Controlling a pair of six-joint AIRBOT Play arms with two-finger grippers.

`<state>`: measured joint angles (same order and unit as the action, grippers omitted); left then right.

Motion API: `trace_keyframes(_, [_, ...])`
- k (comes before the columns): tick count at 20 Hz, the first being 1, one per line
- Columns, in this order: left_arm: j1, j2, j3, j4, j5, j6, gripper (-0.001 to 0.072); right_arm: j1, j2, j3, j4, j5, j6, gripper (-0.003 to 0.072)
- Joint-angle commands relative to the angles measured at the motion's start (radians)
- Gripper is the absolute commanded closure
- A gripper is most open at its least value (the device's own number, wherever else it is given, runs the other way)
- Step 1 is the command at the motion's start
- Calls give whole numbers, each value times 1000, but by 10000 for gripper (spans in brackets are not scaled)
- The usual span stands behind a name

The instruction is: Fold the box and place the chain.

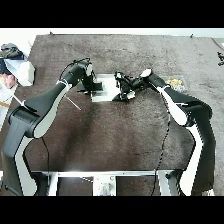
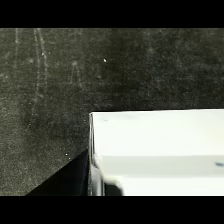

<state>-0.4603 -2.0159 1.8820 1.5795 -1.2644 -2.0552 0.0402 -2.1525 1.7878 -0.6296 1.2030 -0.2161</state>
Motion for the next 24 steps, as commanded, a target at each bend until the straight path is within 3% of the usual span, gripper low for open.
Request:
trace_keyframes(1, [1, -1, 1, 14, 7, -14, 607, -1, 1, 1, -2, 2, 0, 260])
trace_keyframes(4, [-4, -12, 2, 13, 6, -14, 625, -1, 1, 1, -2, 2, 0, 260])
trace_keyframes(5, [-4, -18, 1, 12, -5, -13, 698, -1, 1, 1, -2, 2, 0, 260])
trace_keyframes(9, [-4, -23, 2, 12, -11, -3, 694, -1, 1, 1, -3, 2, 0, 259])
trace_keyframes(11, [-4, -22, 2, -24, -2, 46, 311, -1, 1, 1, -3, 2, 0, 260])
trace_keyframes(20, [-4, -20, 129, -62, -150, 207, 310, -1, 1, 1, -3, 2, 0, 260])
trace_keyframes(21, [-4, -20, 149, -62, -179, 228, 286, -1, 1, 1, -3, 2, 0, 260])
trace_keyframes(22, [-4, -19, 161, -62, -195, 246, 158, -1, 1, 1, -3, 2, 0, 260])
trace_keyframes(23, [-4, -14, 166, -61, -202, 272, 85, -1, 1, 1, -2, 2, 0, 260])
trace_keyframes(24, [-4, -3, 163, -61, -202, 284, 86, -1, 1, 1, -3, 2, 0, 260])
